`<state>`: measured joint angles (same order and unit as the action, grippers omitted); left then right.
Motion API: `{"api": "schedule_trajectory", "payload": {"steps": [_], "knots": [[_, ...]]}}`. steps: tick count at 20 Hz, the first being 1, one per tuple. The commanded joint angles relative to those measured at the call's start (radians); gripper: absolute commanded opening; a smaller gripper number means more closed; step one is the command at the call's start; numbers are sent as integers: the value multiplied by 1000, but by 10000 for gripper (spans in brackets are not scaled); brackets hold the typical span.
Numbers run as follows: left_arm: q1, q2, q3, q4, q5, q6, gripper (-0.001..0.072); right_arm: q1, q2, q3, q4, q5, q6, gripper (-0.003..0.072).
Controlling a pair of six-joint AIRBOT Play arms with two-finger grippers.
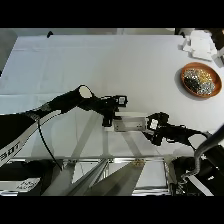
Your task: Fold the box and place the chain.
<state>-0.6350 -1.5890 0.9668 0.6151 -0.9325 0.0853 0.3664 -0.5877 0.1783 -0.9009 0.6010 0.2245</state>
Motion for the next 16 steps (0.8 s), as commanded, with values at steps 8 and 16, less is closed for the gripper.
{"api": "schedule_trajectory", "payload": {"steps": [8,16], "knots": [[-1,1,0,0,0,0,11,-131,-129,47,166,123,-241,692],[-1,1,0,0,0,0,11,-151,-329,156,222,234,-312,693]]}}
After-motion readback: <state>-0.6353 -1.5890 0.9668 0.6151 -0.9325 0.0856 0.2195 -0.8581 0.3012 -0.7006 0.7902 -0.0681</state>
